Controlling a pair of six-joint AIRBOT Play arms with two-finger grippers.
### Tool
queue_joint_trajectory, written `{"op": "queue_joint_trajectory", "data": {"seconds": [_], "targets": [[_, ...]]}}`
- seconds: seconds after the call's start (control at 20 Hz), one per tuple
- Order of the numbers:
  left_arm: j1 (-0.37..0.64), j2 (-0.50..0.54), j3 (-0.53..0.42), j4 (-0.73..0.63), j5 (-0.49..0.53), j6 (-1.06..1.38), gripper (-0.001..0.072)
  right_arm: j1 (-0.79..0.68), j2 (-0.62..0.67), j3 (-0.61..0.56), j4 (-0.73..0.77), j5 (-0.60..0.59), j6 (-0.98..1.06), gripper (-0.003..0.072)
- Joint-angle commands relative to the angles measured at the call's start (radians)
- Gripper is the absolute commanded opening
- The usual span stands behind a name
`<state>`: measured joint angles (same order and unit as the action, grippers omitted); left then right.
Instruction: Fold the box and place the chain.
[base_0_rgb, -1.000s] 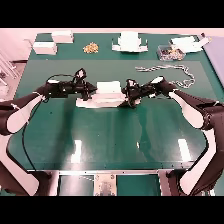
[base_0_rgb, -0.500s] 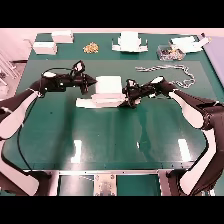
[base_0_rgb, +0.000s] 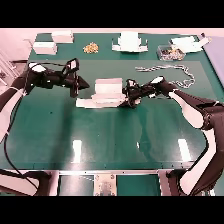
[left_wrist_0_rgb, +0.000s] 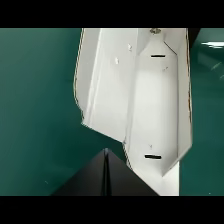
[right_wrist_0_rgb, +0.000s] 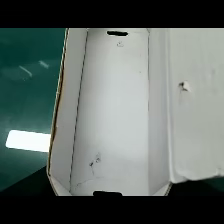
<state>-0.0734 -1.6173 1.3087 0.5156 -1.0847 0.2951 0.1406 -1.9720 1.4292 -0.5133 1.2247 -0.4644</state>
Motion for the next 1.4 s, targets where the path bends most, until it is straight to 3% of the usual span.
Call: {"op": "queue_joint_trajectory", "data": {"seconds": [0.0,0.1,0.15,0.2,0.25,0.75,1.35], "targets": [[0.017,0.009,-0.074,-0.001,0.000,0.004,0.0012,0.000,0.000,0.000,0.000,0.000,0.000,0.0570],[0.017,-0.002,-0.128,-0.004,0.031,0.019,0.0018,0.000,0.000,0.000,0.000,0.000,0.000,0.0570],[0.017,-0.018,-0.134,-0.003,0.001,0.024,0.0114,0.000,0.000,0.000,0.000,0.000,0.000,0.0570],[0.017,-0.031,-0.134,-0.006,-0.017,0.026,0.0480,0.000,0.000,0.000,0.000,0.000,0.000,0.0570],[0.010,-0.041,-0.134,-0.011,-0.012,0.024,0.0561,0.000,0.000,0.000,0.000,0.000,0.000,0.0570],[-0.024,-0.050,-0.134,0.005,0.127,0.035,0.0563,0.000,0.000,0.000,0.000,0.000,0.000,0.0570],[-0.055,-0.084,-0.133,-0.002,0.116,0.082,0.0562,0.000,0.000,0.000,0.000,0.000,0.000,0.0570]]}}
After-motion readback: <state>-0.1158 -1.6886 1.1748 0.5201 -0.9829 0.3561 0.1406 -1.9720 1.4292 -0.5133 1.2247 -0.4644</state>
